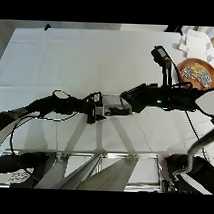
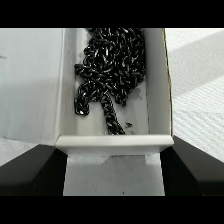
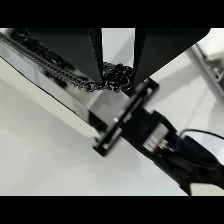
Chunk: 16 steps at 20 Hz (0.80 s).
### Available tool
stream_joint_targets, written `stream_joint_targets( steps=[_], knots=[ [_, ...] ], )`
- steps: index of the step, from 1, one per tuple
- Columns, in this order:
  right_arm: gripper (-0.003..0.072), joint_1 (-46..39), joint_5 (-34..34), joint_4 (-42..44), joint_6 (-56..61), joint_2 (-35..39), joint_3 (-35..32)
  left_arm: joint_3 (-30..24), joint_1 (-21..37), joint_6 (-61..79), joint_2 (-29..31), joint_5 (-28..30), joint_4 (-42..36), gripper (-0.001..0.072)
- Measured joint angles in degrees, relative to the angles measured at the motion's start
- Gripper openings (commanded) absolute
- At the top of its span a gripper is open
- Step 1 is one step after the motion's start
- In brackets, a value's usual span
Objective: Fold the box and place the chain.
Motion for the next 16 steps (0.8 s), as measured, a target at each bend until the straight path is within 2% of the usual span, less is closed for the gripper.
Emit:
stream_joint_targets(
  steps=[4,9,16],
  knots=[
    [0.0019,2.73,-4.11,1.9,-0.02,-0.2,0.0,0.0,0.0,0.0,0.0,0.0,0.0,0.0137],
    [0.0019,3.69,-5.7,0.24,-0.04,-2.93,-1.66,0.0,0.0,0.0,0.0,0.0,0.0,0.0137],
    [0.0022,3.91,-8.35,-0.59,0.0,-13.03,-6.01,0.0,0.0,0.0,0.0,0.0,0.0,0.0137]
  ],
)
